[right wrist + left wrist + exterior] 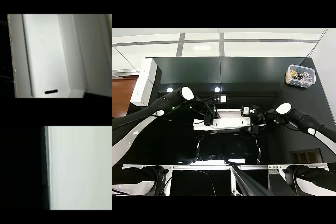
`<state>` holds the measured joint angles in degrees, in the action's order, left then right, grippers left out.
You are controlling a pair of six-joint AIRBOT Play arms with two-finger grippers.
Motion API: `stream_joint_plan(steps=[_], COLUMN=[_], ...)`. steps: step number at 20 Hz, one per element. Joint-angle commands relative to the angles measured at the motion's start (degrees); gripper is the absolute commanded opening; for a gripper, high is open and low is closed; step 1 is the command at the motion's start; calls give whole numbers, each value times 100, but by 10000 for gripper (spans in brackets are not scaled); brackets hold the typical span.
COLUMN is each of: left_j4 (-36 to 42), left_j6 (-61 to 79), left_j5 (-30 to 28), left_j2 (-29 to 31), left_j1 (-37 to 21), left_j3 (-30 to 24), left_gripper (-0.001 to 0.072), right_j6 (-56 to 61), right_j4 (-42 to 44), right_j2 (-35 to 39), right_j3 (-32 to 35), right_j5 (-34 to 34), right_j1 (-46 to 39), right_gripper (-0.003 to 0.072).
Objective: Fold the box and place the chain.
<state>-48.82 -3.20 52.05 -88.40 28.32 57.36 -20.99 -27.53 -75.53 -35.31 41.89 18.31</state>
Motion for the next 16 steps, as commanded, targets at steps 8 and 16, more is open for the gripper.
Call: stream_joint_plan(steps=[8,16], left_j4=[-20,-20], left_j6=[0,0], left_j5=[28,26], left_j2=[-4,-4], left_j1=[2,2], left_j3=[0,0], left_gripper=[28,28], right_j6=[17,15], right_j4=[-105,-282], right_j2=[-31,-39], right_j3=[-2,-2], right_j5=[57,138], right_j1=[-81,-79], right_gripper=[703,703])
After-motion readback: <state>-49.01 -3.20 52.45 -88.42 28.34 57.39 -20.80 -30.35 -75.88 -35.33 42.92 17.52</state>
